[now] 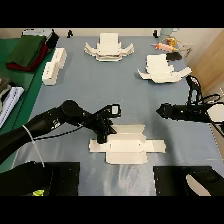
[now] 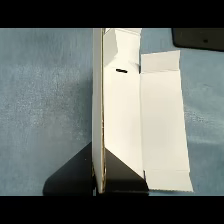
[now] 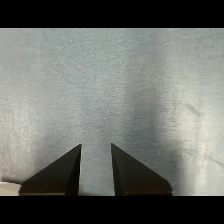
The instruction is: Fold the box.
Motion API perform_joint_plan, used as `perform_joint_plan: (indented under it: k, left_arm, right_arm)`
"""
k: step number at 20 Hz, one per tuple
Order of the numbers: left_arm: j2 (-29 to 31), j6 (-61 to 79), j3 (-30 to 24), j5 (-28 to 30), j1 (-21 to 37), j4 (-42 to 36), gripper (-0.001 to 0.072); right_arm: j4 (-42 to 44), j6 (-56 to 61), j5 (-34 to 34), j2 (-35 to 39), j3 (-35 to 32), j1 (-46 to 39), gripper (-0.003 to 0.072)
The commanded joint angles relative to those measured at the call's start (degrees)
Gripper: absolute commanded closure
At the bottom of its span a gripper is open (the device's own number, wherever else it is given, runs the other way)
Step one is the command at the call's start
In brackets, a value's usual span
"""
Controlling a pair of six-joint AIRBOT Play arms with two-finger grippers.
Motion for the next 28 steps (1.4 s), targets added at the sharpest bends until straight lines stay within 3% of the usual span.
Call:
perform_joint_plan:
  k: [1,9,20,28]
  left_arm:
    - [3.0,0.8,-2.3,8.1,-3.0,0.1,0.0696]
    - [6.0,0.7,-7.1,13.1,-5.4,0.0,0.0695]
    - [5.8,-1.0,-9.2,12.9,-5.4,0.1,0.0694]
    - [5.8,-5.4,-8.9,9.3,-5.4,2.7,0.0694]
  right_arm:
    - [0.0,0.0,0.1,0.0,0.0,0.0,0.0405]
    - [0.1,-0.4,0.1,0.0,0.0,0.0,0.0405]
    - [0.3,-0.4,0.1,0.0,0.0,0.0,0.0405]
    - [0.5,-0.4,0.1,0.0,0.0,0.0,0.0406]
